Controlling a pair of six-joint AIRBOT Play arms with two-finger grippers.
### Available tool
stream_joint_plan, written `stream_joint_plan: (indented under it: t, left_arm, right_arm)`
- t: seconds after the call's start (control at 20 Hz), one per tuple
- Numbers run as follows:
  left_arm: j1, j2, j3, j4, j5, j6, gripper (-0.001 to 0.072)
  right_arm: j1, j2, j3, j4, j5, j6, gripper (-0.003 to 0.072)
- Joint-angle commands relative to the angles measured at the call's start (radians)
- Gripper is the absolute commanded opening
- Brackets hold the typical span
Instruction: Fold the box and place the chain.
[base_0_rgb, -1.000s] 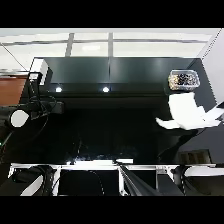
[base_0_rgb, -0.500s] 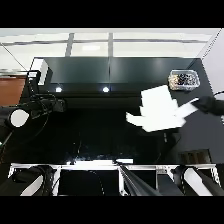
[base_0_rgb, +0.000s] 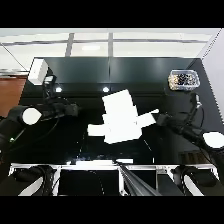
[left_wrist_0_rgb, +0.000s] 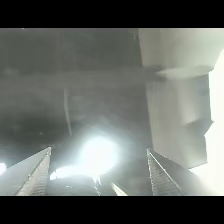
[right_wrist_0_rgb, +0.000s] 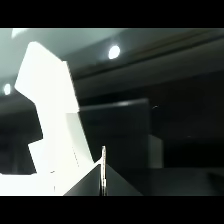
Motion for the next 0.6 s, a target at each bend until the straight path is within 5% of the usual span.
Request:
stream_joint_plan:
  t: [0.0, 0.35, 0.55]
  left_arm:
    - [-0.049, -0.094, 0.027, -0.151, -0.059, 0.012, 0.0709]
    - [0.088, -0.376, 0.063, -0.938, -0.281, 0.668, 0.0709]
    - [0.082, -0.537, 0.147, -1.023, -0.309, 0.769, 0.0709]
  right_arm:
    - [0.158, 0.01, -0.019, -0.018, -0.137, -0.002, 0.0016]
    - [0.165, 0.01, -0.019, -0.046, -0.14, -0.003, 0.0016]
    - [0.165, 0.01, -0.019, -0.064, -0.138, -0.002, 0.0016]
